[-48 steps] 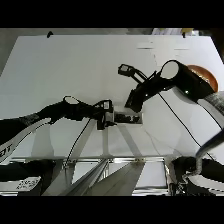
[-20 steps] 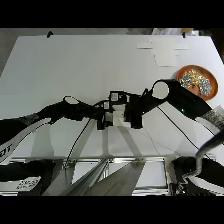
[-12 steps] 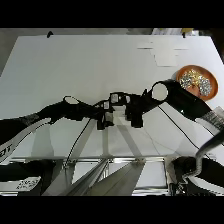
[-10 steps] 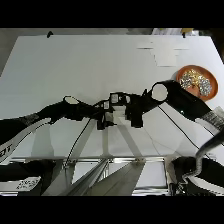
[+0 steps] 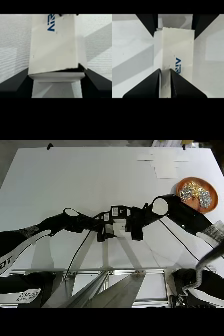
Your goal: Fold the box and place the chain.
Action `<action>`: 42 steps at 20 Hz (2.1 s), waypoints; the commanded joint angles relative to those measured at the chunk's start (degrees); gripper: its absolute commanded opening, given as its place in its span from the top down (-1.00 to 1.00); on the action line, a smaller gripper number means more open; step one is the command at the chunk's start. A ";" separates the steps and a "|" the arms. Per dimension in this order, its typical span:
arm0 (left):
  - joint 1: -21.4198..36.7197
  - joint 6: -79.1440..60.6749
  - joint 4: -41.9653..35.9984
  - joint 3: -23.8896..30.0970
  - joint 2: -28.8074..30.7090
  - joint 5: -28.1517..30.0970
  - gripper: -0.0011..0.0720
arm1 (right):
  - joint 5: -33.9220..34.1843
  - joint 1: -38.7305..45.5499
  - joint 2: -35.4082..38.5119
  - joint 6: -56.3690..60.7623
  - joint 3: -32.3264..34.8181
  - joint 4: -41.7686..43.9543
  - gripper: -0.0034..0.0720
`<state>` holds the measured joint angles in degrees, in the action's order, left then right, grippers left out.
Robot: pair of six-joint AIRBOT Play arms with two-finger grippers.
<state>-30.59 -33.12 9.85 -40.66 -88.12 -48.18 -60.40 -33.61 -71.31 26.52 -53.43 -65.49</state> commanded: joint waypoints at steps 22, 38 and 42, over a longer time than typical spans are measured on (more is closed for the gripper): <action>0.02 -0.02 0.04 -0.04 0.02 -0.04 0.40 | 0.35 0.00 1.42 0.59 2.01 1.25 0.53; 0.02 -0.02 0.04 -0.04 0.02 -0.04 0.40 | -1.40 0.04 2.80 0.35 2.01 3.19 0.10; 0.02 0.00 0.04 -0.04 0.02 -0.04 0.40 | 1.92 0.04 5.38 0.17 2.01 3.37 0.18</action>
<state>-30.59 -33.01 9.82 -40.66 -88.12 -48.16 -60.51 -33.56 -67.18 26.87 -51.42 -62.54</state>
